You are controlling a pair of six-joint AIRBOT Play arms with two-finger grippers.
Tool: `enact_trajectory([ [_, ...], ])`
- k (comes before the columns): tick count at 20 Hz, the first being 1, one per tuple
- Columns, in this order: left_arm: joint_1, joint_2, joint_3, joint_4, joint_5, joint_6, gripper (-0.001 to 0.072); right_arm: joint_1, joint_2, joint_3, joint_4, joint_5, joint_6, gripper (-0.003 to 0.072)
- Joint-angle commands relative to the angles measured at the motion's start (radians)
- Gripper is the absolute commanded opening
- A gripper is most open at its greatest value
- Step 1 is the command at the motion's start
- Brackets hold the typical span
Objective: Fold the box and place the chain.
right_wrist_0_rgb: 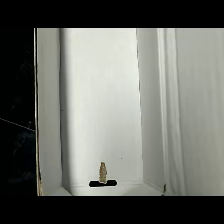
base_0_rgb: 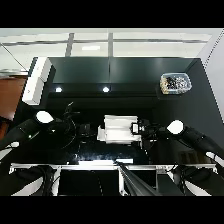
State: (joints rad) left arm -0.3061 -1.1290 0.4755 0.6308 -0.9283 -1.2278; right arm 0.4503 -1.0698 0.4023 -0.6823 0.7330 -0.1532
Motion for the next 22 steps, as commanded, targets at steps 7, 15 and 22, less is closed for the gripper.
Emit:
enact_trajectory([
  [7, -0.107, 0.002, 0.075, -0.01, -0.006, -0.037, 0.068, 0.0, 0.0, 0.0, 0.0, 0.0, 0.0, 0.0477],
  [15, -0.232, 0.002, 0.075, 0.0, 0.15, -0.116, 0.0679, 0.0, 0.0, 0.0, 0.0, 0.0, 0.0, 0.0477],
  [22, -0.318, 0.002, 0.076, 0.131, 0.23, -0.277, 0.0676, 0.0, 0.0, 0.0, 0.0, -0.002, 0.0, 0.0477],
])
